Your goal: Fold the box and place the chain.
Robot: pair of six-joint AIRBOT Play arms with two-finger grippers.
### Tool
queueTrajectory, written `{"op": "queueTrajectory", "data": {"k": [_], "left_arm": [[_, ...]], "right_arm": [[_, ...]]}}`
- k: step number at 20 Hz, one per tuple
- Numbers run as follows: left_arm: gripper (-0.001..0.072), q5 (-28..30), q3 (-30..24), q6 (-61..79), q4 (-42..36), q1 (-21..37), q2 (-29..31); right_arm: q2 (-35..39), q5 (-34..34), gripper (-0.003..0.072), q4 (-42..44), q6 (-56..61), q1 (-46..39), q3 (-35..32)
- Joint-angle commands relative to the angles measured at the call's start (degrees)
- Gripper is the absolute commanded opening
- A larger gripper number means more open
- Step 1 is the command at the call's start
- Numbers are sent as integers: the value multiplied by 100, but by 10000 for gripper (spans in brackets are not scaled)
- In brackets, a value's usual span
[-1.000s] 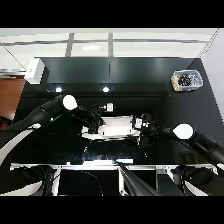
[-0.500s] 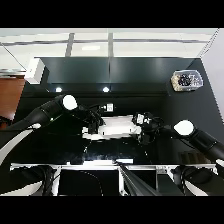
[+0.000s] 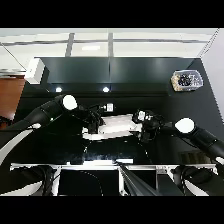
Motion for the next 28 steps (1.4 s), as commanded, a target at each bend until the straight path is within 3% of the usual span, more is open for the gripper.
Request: {"op": "queueTrajectory", "data": {"k": [1,6,11,28], "left_arm": [[28,2,4,7,0,-2,-2],[27,0,4,7,0,-2,-2],[28,33,7,7,0,-2,-2],[28,87,11,7,22,-2,61]], "right_arm": [[-127,90,617,435,-448,-17,9],[-348,63,617,721,-839,-173,13],[-498,776,616,1003,-1067,-341,20],[-1141,763,616,625,-1818,-164,22]]}}
